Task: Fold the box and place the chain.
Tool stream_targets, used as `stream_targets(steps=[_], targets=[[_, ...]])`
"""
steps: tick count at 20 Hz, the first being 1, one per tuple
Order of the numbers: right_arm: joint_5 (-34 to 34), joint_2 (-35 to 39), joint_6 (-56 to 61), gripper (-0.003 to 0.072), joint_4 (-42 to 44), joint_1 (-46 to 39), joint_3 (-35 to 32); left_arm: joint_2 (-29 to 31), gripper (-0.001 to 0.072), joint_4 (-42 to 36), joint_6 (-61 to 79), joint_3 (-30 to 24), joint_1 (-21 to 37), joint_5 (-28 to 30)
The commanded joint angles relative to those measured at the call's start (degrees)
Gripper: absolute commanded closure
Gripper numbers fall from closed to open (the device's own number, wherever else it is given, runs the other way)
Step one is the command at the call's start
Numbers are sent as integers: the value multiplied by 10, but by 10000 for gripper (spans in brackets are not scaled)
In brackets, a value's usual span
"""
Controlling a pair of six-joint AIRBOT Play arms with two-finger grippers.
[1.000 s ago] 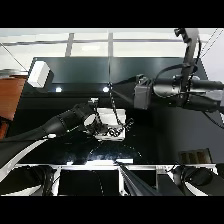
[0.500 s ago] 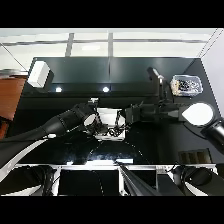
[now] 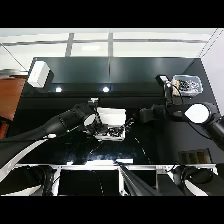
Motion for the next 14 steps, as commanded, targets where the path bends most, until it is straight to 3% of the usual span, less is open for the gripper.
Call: stream_targets(steps=[1,6,9,14], targets=[[-8,-1,-181,-27,-69,-12,-29,0,678,0,0,0,0,2],[-90,-2,-516,-25,-26,43,-94,0,678,0,0,0,0,-3],[-97,-38,-619,-25,144,50,-95,0,677,0,0,0,0,-2],[-95,-106,-735,-25,173,50,-95,0,678,0,0,0,0,-5]])
